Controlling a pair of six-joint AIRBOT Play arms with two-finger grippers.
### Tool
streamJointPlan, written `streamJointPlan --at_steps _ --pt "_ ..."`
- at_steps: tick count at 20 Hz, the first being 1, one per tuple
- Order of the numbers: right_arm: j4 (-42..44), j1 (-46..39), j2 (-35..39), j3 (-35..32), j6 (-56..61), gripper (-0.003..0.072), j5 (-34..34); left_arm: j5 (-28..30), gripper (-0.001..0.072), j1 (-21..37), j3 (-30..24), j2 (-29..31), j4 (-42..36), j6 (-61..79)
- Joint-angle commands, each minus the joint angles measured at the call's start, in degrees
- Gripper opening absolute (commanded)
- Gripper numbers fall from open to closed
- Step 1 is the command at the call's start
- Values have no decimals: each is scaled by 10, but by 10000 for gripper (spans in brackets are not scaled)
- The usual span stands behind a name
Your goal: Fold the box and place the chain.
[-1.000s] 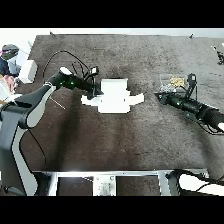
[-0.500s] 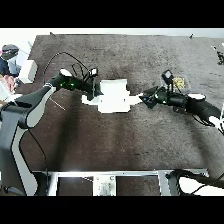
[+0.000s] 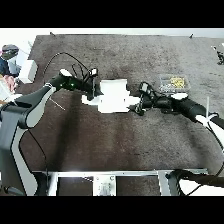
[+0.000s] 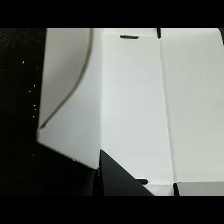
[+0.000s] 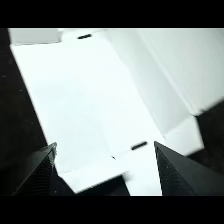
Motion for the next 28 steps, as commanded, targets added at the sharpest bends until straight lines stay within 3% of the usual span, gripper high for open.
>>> streamJointPlan --at_steps 1,7,15,24,28 --pt "-62 33 -20 1 -43 709 -6 1 13 0 0 0 0 0" --pt "-116 57 -29 1 -25 708 -37 1 13 0 0 0 0 0" --pt "-158 80 -58 42 42 705 -139 1 14 0 0 0 -1 0" --pt "-158 26 -52 129 101 706 -54 1 14 0 0 0 -2 0" --pt "-159 23 -106 191 102 707 -15 1 13 0 0 0 -2 0"
